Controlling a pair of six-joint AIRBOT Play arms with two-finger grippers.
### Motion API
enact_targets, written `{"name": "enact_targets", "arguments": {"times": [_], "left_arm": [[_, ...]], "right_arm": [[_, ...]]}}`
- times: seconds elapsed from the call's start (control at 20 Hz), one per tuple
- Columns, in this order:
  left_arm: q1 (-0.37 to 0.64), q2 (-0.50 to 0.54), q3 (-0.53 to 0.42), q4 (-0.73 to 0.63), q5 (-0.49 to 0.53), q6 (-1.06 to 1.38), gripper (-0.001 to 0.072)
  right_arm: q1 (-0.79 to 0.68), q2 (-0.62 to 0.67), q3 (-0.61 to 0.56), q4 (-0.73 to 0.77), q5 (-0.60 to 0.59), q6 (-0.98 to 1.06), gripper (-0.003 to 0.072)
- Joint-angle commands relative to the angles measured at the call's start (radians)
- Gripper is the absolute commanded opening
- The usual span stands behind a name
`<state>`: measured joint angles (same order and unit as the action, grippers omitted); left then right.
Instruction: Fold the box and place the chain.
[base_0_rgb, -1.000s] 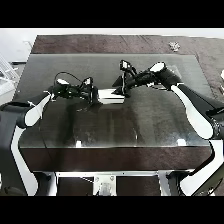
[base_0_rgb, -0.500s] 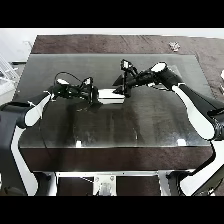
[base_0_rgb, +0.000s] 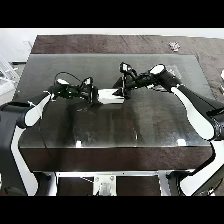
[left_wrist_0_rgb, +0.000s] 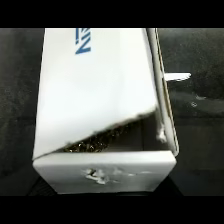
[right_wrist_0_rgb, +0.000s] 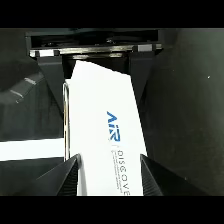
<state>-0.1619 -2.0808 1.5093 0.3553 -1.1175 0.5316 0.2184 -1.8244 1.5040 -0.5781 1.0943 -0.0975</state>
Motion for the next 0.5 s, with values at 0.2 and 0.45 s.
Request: {"name": "enact_targets", "arguments": {"times": [0.2,0.45], "left_arm": [[0.001,0.0,0.0,0.0,0.0,0.0,0.0542],[0.001,0.0,0.0,0.0,0.0,0.0,0.0542]], "right_arm": [[0.01,0.002,-0.065,0.031,0.034,-0.001,0.0435],[0.009,0.002,-0.079,0.052,0.043,-0.002,0.0435]]}}
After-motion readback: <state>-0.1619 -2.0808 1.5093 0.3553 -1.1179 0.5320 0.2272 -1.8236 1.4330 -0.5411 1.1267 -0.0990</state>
